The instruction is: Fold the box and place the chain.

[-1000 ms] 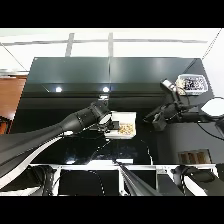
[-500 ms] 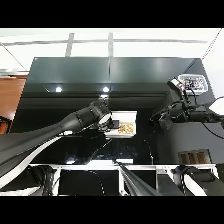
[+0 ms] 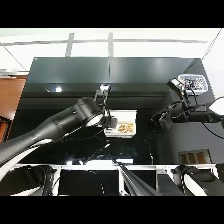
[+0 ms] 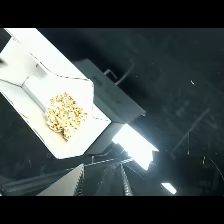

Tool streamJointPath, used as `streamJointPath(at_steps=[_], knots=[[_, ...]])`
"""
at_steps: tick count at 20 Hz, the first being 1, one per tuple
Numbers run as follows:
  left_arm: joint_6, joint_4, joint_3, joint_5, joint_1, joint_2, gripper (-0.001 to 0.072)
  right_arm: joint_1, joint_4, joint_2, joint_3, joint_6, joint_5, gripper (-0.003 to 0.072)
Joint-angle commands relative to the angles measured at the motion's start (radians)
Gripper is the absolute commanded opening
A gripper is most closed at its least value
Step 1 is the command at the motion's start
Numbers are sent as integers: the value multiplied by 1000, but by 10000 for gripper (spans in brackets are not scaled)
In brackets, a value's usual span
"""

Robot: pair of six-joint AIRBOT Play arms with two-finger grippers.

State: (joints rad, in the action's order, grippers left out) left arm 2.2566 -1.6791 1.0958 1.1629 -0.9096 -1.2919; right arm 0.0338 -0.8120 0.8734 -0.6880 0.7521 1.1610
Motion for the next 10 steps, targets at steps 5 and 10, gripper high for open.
streamJointPath(at_steps=[5, 10], knots=[[-190, 69, -354, -110, 443, 341, 561, 0, -12, -1, -1, 1, -20, 282], [-1273, 1058, -544, -251, 774, 276, 588, 0, -11, 0, -1, 15, -47, 282]])
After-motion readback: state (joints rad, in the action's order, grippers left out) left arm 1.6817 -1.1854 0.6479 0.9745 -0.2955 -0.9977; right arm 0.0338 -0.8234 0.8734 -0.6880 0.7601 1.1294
